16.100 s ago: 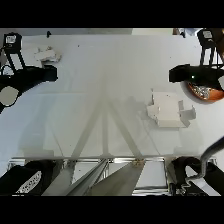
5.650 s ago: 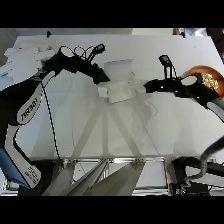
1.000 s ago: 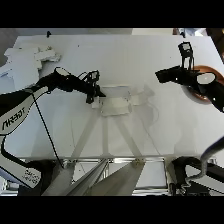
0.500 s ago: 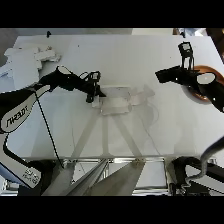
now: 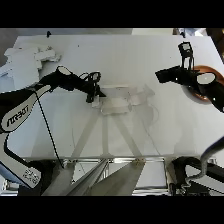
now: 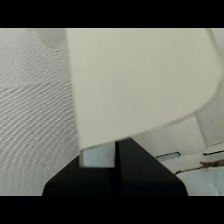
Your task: Fold the box and place the chain.
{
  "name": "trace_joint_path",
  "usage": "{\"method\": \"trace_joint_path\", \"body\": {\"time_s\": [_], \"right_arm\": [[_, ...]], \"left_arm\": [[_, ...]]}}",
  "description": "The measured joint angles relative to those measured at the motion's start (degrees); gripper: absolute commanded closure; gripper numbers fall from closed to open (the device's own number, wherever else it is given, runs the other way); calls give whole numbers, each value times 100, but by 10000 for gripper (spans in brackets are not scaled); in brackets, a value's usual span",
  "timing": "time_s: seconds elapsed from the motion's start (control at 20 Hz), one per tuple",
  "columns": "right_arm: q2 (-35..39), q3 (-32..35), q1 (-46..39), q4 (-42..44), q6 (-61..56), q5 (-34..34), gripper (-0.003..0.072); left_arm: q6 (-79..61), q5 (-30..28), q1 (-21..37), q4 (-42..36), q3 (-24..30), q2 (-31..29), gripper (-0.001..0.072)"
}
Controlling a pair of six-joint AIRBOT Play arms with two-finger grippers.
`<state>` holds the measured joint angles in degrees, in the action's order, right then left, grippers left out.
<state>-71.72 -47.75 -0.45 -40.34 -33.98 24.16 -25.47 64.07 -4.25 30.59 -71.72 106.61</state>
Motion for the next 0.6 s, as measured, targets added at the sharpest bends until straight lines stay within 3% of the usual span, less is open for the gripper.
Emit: {"method": "trace_joint_path", "body": {"time_s": [0.6], "right_arm": [[0, 0, 0, 20, 0, -2, 153]], "left_arm": [[-2, -35, 0, -11, 0, 2, 692]]}}
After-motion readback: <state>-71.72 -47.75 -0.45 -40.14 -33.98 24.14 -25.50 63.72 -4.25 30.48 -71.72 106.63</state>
